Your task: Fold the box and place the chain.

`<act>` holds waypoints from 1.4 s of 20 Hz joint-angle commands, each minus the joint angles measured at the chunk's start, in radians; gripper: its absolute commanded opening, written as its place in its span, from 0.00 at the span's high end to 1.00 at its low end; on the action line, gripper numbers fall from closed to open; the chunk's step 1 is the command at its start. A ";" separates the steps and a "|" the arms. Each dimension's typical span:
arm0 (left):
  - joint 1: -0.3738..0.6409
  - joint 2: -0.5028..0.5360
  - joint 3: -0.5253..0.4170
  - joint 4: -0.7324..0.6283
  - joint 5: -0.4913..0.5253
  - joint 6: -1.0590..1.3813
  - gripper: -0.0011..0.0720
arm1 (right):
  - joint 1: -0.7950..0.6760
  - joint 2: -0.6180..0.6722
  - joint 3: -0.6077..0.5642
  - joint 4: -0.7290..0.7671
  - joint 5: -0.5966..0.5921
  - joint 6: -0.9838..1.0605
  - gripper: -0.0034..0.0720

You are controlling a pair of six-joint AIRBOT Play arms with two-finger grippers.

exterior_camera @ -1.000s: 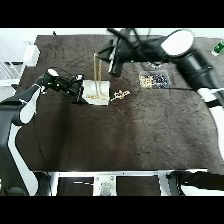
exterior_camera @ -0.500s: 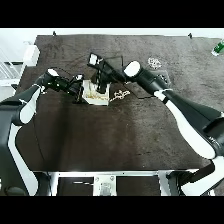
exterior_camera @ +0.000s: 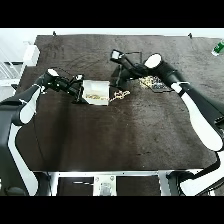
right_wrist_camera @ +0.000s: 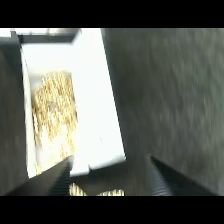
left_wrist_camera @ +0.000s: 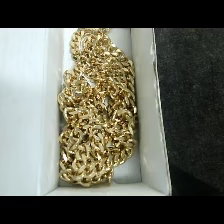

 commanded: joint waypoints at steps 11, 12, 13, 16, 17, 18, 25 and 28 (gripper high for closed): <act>0.000 0.000 0.001 0.000 0.000 0.001 0.23 | -0.060 -0.174 -0.005 -0.145 0.083 -0.079 0.38; 0.000 0.000 0.001 0.000 0.001 0.001 0.23 | -0.054 -0.182 -0.005 -0.144 0.082 -0.083 0.38; 0.000 0.000 0.001 0.000 0.001 0.000 0.22 | -0.046 -0.189 -0.005 -0.145 0.079 -0.085 0.41; 0.000 0.000 0.001 0.000 0.000 0.001 0.23 | -0.014 -0.202 -0.005 -0.145 0.047 -0.108 0.42; 0.000 0.000 0.001 0.000 0.000 0.000 0.23 | -0.011 -0.203 -0.005 -0.144 0.026 -0.108 0.42; 0.000 0.000 0.001 0.000 0.000 0.000 0.23 | -0.006 -0.203 -0.005 -0.145 0.005 -0.108 0.43; 0.000 0.000 0.001 0.000 0.000 0.000 0.22 | -0.006 -0.213 -0.005 -0.148 -0.036 -0.107 0.49; 0.000 0.000 0.001 0.000 0.000 0.000 0.23 | -0.006 -0.220 -0.005 -0.149 -0.002 -0.107 0.62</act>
